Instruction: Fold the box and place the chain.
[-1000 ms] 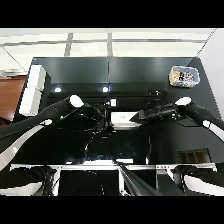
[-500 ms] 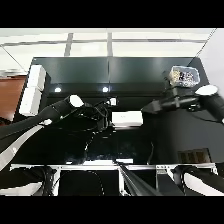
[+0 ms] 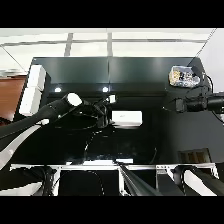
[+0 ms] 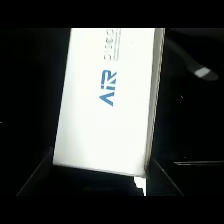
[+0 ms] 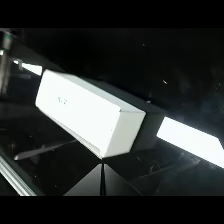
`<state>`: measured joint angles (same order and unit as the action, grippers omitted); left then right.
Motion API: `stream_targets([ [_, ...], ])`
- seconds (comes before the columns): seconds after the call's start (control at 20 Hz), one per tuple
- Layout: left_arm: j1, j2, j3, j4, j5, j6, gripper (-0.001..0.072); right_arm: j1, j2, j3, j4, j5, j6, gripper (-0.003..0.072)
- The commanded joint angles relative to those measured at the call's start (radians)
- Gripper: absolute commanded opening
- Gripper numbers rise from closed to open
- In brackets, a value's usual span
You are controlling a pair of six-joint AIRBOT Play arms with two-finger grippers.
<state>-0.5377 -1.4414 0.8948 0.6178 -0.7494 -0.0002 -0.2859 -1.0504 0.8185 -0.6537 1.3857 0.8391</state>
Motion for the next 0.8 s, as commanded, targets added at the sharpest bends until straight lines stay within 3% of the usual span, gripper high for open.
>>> stream_targets([
  [0.0, 0.036, 0.063, 0.012, 0.005, -0.016, -0.005, 0.0719, -0.023, 0.007, 0.001, -0.026, 0.009, 0.010, 0.0012],
  [0.15, 0.057, 0.105, 0.012, -0.014, -0.077, -0.005, 0.0714, -0.023, 0.007, 0.001, -0.024, 0.001, 0.010, 0.0011],
  [0.35, -0.003, 0.076, 0.035, -0.138, -0.063, 0.034, 0.0711, -0.022, 0.007, 0.001, -0.024, 0.001, 0.018, 0.0011],
  [0.75, -0.100, -0.155, 0.266, -0.140, -0.109, 0.032, 0.0707, -0.022, 0.007, 0.001, -0.024, -0.002, 0.018, 0.0012],
])
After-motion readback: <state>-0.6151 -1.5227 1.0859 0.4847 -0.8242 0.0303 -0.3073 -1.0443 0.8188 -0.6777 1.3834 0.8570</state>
